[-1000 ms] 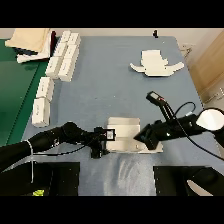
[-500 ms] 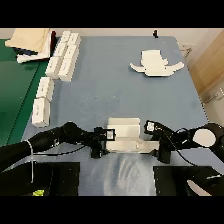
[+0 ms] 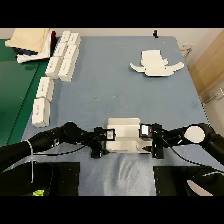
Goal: Fold the box.
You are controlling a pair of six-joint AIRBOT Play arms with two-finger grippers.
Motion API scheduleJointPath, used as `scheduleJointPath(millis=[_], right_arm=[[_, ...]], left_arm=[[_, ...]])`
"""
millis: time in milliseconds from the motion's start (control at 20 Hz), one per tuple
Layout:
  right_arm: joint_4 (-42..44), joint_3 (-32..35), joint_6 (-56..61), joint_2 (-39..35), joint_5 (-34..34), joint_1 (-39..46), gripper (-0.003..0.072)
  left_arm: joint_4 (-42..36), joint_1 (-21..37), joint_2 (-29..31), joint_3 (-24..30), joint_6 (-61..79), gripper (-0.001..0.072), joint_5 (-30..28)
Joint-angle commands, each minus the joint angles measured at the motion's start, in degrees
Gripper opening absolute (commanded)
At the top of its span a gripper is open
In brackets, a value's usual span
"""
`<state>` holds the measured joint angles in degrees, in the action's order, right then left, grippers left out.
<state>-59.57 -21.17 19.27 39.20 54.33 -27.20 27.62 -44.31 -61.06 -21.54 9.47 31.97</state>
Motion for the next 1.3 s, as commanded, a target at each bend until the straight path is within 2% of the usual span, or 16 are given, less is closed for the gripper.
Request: scheduleJointPath(millis=[0,50,100,200,450,650,700,800,850,950,1050,1250], right_arm=[[3.5,0.3,-2.4,0.5,-0.7,-0.1,0.0376],[4.0,0.4,-2.4,0.5,-0.6,-0.1,0.0323],[4.5,0.4,-2.4,0.5,-0.3,-0.1,0.0237],[5.7,0.4,-2.4,0.5,-0.3,-0.1,0.0143],[10.3,0.4,-3.2,0.7,-1.3,-0.1,0.0143],[12.6,0.5,-4.3,3.5,-1.9,-1.4,0.0153],[12.7,0.5,-4.3,4.0,-2.5,-2.0,0.0237],[13.1,0.5,-4.3,4.5,-3.4,-2.7,0.0512],[13.1,0.5,-4.3,4.8,-3.8,-3.0,0.0612],[12.9,0.5,-4.3,5.5,-4.0,-3.3,0.0626],[12.8,0.5,-4.3,5.9,-4.0,-3.3,0.0688],[11.3,0.5,-4.0,5.6,-3.6,-3.3,0.0686]], left_arm=[[0.0,0.0,0.0,-0.1,0.1,0.0472,0.0],[0.0,0.0,0.0,-0.1,0.1,0.0472,0.0],[0.0,0.0,0.0,-0.1,0.1,0.0472,0.0],[0.0,0.0,0.0,-0.1,0.1,0.0472,0.0],[0.0,0.0,0.0,-0.1,0.1,0.0472,0.0],[0.0,0.0,0.0,-0.1,0.1,0.0472,0.0],[0.0,0.0,0.0,-0.1,0.1,0.0472,0.0],[0.0,0.0,0.0,-0.1,0.1,0.0472,0.0],[0.0,0.0,0.0,-0.1,0.1,0.0472,0.0],[0.0,0.0,0.0,-0.1,0.1,0.0472,0.0],[0.0,0.0,0.0,-0.1,0.1,0.0472,0.0],[0.0,0.0,0.0,-0.1,0.1,0.0472,0.0]])
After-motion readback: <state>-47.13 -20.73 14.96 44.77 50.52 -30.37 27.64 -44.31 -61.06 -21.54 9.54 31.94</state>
